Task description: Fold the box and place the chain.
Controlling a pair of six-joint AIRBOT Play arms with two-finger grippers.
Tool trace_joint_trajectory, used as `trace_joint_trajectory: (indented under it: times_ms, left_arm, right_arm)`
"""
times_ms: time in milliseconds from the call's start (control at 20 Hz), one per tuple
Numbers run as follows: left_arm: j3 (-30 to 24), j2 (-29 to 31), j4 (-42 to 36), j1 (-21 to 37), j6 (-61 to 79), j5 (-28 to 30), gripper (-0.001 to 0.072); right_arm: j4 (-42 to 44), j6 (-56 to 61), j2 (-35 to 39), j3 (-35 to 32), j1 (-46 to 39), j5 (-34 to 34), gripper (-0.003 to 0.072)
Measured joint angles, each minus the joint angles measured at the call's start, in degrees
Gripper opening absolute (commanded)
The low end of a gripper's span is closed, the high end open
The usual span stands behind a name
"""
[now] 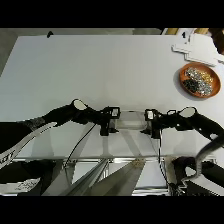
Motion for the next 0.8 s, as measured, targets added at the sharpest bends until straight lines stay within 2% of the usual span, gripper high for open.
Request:
trace_joint_trajectory:
  times_ms: [800]
  left_arm:
    - [0.0,0.0,0.09,0.0,0.02,-0.13,0.017]
  right_arm:
    - [0.39,-0.48,0.0,-0.02,0.0,0.09,0.0319]
